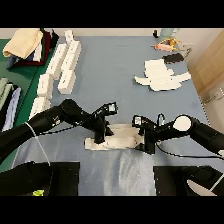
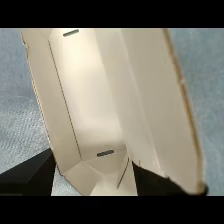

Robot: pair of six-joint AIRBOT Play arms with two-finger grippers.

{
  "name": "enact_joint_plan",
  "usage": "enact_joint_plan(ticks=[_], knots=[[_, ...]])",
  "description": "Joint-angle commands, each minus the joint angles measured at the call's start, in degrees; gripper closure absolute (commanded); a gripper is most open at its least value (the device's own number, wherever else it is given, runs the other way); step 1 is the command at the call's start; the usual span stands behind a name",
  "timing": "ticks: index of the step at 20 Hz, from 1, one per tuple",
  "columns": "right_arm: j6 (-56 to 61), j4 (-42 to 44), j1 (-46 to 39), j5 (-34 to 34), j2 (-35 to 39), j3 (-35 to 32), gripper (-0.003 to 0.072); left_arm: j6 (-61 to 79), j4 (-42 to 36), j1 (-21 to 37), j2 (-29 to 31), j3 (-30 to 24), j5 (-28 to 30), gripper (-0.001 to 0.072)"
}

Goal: Fold the box.

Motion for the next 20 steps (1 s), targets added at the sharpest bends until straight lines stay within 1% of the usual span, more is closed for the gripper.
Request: enact_joint_plan(ticks=[1, 5, 16, 20], knots=[[-0.31, -0.50, -0.26, 2.08, -0.61, 0.02, -0.0029, 0.02, 0.00, 0.00, -0.04, 0.00, 0.07, 0.0697], [1.31, -1.25, -0.26, 2.05, 0.98, 0.02, -0.0028, 0.02, 0.00, 0.00, -0.04, 0.00, 0.07, 0.0697], [1.11, -0.24, -0.20, 1.92, 0.83, 0.00, -0.0025, 0.02, 0.00, 0.00, -0.04, 0.00, 0.07, 0.0697], [-6.01, 0.20, -0.20, 1.03, 0.83, -0.11, -0.0015, 0.02, 0.00, 0.00, -0.04, 0.00, 0.07, 0.0697]])
